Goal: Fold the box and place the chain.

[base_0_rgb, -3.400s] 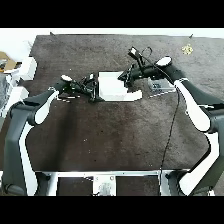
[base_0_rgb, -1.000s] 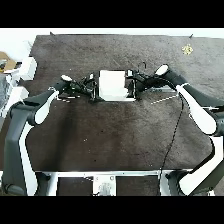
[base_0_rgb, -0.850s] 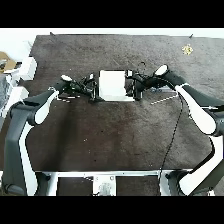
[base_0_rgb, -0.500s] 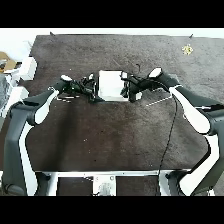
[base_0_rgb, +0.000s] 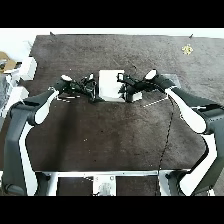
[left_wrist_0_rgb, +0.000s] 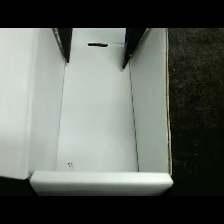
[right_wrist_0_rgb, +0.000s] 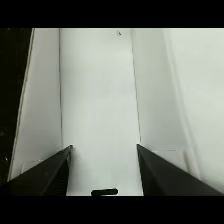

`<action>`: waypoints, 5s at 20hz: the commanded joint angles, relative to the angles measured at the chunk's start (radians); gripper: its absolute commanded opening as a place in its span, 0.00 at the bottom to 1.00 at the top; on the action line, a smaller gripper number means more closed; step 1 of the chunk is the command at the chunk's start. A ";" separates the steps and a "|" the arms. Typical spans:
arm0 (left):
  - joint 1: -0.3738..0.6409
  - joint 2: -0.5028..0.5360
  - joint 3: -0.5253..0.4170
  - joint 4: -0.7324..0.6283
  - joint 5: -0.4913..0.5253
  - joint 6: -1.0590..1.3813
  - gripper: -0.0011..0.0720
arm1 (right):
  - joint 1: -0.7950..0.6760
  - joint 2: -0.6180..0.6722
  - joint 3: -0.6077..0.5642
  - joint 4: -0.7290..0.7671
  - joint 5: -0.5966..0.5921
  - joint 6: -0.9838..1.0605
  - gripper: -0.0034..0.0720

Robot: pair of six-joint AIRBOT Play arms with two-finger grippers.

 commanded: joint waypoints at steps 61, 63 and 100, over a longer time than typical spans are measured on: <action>0.002 0.000 0.000 0.000 0.000 0.000 0.41 | -0.072 0.053 0.029 0.028 0.095 1.203 0.72; 0.002 0.000 0.000 0.000 0.000 0.000 0.41 | -0.048 0.053 0.049 -0.043 0.069 1.258 0.72; 0.002 0.000 0.000 0.000 0.000 0.000 0.41 | 0.243 -0.124 0.370 -0.879 0.240 2.132 0.28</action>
